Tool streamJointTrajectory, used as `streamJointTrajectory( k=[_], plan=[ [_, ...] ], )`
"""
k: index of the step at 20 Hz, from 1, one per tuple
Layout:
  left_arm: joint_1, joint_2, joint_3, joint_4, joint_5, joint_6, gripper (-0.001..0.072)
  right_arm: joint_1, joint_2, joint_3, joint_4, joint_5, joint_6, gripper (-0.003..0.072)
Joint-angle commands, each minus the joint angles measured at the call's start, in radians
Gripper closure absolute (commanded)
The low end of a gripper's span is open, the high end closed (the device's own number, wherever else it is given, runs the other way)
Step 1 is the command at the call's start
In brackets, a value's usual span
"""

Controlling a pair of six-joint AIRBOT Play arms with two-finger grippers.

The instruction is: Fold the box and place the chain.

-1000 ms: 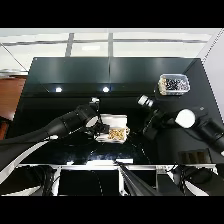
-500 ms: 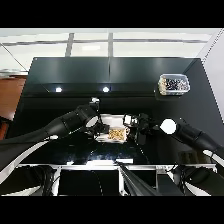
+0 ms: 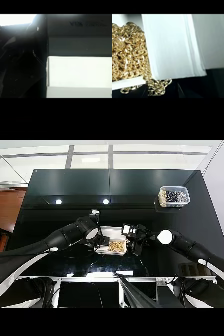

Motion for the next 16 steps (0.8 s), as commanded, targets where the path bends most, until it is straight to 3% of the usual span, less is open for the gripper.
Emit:
streamJointTrajectory(
  k=[1, 7, 9, 10, 12, 16],
  plan=[
    [0.000, 0.000, 0.001, 0.000, 0.001, 0.000, 0.0676, 0.001, -0.013, 0.000, 0.011, -0.009, -0.006, 0.0283],
    [0.000, 0.000, 0.001, 0.000, 0.001, 0.000, 0.0677, 0.001, -0.037, 0.000, 0.012, -0.012, -0.004, 0.0286],
    [0.000, 0.000, 0.001, 0.000, 0.001, 0.000, 0.0677, 0.001, -0.037, 0.000, 0.012, -0.012, 0.002, 0.0470],
    [0.000, 0.000, 0.001, 0.000, 0.001, 0.000, 0.0677, 0.001, -0.037, 0.000, 0.012, -0.011, 0.003, 0.0468],
    [0.000, 0.000, 0.001, 0.000, 0.001, 0.000, 0.0676, 0.000, -0.025, 0.000, 0.012, -0.008, 0.011, 0.0636],
    [0.000, 0.000, 0.001, 0.000, 0.001, 0.000, 0.0677, -0.011, 0.057, 0.001, -0.002, 0.003, 0.114, 0.0661]
  ],
)
